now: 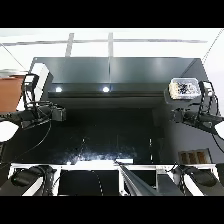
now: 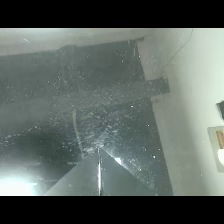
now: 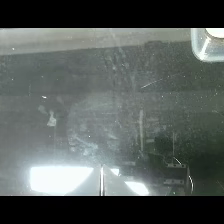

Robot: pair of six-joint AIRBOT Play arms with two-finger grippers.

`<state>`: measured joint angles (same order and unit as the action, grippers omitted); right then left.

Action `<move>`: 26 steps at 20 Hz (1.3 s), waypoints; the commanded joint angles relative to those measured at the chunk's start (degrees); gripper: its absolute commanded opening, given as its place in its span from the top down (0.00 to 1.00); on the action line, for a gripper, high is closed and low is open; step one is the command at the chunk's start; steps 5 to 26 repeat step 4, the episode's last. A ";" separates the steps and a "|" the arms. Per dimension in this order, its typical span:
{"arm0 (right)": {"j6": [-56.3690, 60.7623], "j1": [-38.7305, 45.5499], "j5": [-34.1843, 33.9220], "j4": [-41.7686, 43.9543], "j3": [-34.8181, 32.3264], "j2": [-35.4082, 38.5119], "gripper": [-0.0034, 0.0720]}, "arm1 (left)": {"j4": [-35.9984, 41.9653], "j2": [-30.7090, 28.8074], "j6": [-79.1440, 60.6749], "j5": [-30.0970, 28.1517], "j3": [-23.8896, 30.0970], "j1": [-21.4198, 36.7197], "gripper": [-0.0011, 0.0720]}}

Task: Fold the box and place the chain.

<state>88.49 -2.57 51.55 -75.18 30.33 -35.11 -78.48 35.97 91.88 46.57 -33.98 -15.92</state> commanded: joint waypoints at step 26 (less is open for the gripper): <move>0.04 -0.07 0.07 -0.07 -0.17 0.09 0.93 | -0.13 -0.22 0.09 -0.24 0.33 -0.13 0.95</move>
